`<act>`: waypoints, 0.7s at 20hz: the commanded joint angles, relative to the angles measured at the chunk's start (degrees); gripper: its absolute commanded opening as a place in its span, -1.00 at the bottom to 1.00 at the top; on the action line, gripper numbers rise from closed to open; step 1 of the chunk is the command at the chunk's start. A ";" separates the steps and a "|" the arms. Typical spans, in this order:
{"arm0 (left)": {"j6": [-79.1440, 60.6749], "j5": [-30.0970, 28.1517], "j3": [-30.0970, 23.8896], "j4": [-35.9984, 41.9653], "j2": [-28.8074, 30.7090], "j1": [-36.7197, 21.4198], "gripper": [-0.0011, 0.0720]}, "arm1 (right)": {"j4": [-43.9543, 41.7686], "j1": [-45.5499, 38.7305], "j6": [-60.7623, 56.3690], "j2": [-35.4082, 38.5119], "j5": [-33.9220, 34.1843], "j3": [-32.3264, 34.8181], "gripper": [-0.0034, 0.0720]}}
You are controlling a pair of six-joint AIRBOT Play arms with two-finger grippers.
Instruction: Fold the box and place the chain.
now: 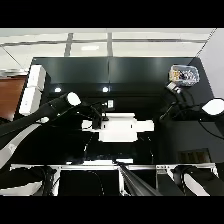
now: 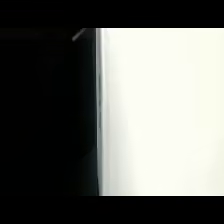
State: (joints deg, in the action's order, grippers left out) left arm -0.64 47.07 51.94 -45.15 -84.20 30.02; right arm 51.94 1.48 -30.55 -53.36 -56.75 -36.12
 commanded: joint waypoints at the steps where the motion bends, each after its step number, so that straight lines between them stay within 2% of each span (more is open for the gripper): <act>1: -0.42 -1.20 1.05 -1.31 -1.38 0.59 -0.91 | -0.20 5.57 8.83 -0.02 3.39 2.91 0.84; 5: -0.33 -1.64 1.05 -1.33 -1.38 0.59 -0.91 | -1.09 11.87 15.02 -0.13 5.60 7.96 0.85; 8: 1.01 -1.84 1.05 -1.33 -1.38 0.59 -0.91 | -1.09 15.85 24.98 -0.24 5.66 9.68 0.84; 11: 1.01 -1.86 1.05 -1.31 -1.38 0.59 -0.91 | -5.92 19.69 32.54 -2.27 6.16 9.70 0.84; 14: 1.01 -1.84 1.05 -1.31 -1.38 0.61 -0.91 | -7.54 24.44 35.32 -5.42 11.76 9.70 0.84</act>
